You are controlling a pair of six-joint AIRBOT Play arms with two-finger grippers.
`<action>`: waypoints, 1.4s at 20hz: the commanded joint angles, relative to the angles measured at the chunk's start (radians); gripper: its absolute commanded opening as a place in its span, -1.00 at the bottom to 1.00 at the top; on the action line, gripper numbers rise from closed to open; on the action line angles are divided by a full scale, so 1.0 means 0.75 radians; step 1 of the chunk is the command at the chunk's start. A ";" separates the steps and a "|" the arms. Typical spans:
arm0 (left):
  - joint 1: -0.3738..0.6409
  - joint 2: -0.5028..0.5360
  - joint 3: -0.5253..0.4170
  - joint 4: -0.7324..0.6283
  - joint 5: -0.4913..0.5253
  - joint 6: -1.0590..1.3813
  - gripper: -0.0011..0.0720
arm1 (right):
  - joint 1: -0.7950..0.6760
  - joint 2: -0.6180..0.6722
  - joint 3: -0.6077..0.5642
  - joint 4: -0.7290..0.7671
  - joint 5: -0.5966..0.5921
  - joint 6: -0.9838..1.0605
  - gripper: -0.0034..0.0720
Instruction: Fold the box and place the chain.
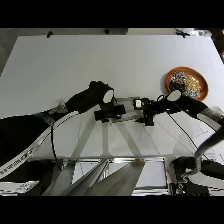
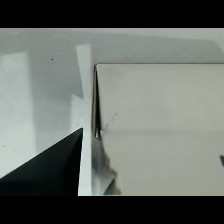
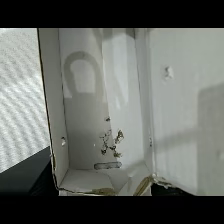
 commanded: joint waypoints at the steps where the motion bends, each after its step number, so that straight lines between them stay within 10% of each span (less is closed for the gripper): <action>1: -0.019 -0.032 0.004 0.033 -0.017 -0.030 0.04 | 0.000 0.001 0.001 0.000 0.001 0.001 0.16; 8: -0.050 -0.042 0.004 0.055 0.047 -0.026 -0.96 | 0.000 0.001 0.001 0.000 0.001 0.001 0.16; 11: -0.057 -0.042 0.004 0.076 0.057 -0.027 -0.96 | 0.000 0.001 0.001 0.000 0.001 0.001 0.16; 13: -0.057 -0.042 0.004 0.077 0.058 -0.027 -0.78 | 0.000 0.001 0.001 0.000 0.001 0.001 0.16; 15: -0.057 -0.042 0.004 0.079 0.069 -0.027 -0.01 | 0.000 0.001 0.001 0.000 0.001 0.001 0.16; 20: -0.057 -0.050 0.004 0.085 0.097 -0.022 0.09 | 0.000 0.001 0.001 0.000 0.001 0.001 0.16; 23: -0.063 -0.069 0.004 0.080 0.055 -0.021 -0.94 | 0.000 0.001 0.001 0.000 0.001 0.001 0.16; 28: -0.064 -0.072 0.004 0.079 0.021 -0.018 -0.96 | 0.000 0.001 0.001 0.000 0.001 0.001 0.16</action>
